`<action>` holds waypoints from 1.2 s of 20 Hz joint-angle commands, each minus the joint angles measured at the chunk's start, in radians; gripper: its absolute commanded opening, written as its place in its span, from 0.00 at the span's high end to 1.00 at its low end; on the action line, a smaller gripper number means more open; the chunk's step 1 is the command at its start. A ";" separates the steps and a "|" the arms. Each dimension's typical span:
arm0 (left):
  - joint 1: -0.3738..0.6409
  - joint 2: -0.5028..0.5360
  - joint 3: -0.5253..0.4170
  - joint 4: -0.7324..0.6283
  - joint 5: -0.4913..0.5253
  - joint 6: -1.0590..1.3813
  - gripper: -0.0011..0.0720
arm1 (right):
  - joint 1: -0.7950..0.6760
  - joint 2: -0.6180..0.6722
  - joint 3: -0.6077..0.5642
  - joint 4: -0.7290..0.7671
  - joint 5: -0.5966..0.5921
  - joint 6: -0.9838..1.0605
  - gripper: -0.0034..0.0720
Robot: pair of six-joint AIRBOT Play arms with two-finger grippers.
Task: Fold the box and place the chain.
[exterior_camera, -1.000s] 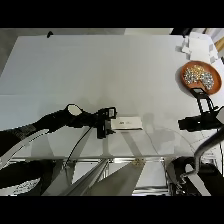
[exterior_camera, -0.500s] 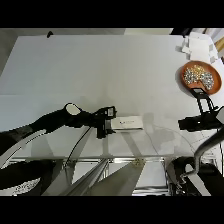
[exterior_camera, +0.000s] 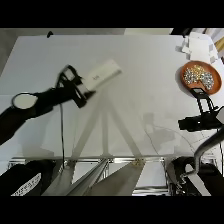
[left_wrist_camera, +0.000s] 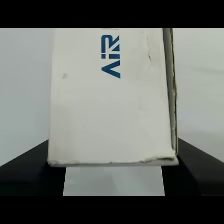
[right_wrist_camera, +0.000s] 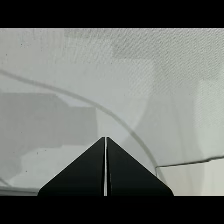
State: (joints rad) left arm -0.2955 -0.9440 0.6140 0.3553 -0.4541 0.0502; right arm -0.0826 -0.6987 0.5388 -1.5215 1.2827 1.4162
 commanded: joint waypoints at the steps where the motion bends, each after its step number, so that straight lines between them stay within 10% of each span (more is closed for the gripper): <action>1: 0.217 0.112 0.001 0.015 0.140 -0.097 0.98 | 0.000 0.000 0.001 0.000 0.000 0.000 0.94; 6: 0.465 0.072 -0.014 0.126 0.102 -0.384 0.98 | 0.000 0.000 0.001 0.000 0.000 0.000 0.94; 10: 0.587 -0.008 -0.021 0.487 -0.066 -0.658 0.98 | 0.000 0.000 0.001 0.000 0.000 0.000 0.94; 20: 0.644 -0.298 -0.021 0.825 -0.209 -0.905 0.95 | 0.000 0.000 0.001 0.000 0.000 0.000 0.94; 24: 0.645 -0.310 -0.021 0.832 -0.251 -0.905 0.33 | 0.000 0.000 0.001 0.000 0.000 0.000 0.94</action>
State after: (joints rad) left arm 0.3470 -1.2308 0.5938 1.1557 -0.6579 -0.8398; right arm -0.0826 -0.6987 0.5388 -1.5211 1.2827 1.4162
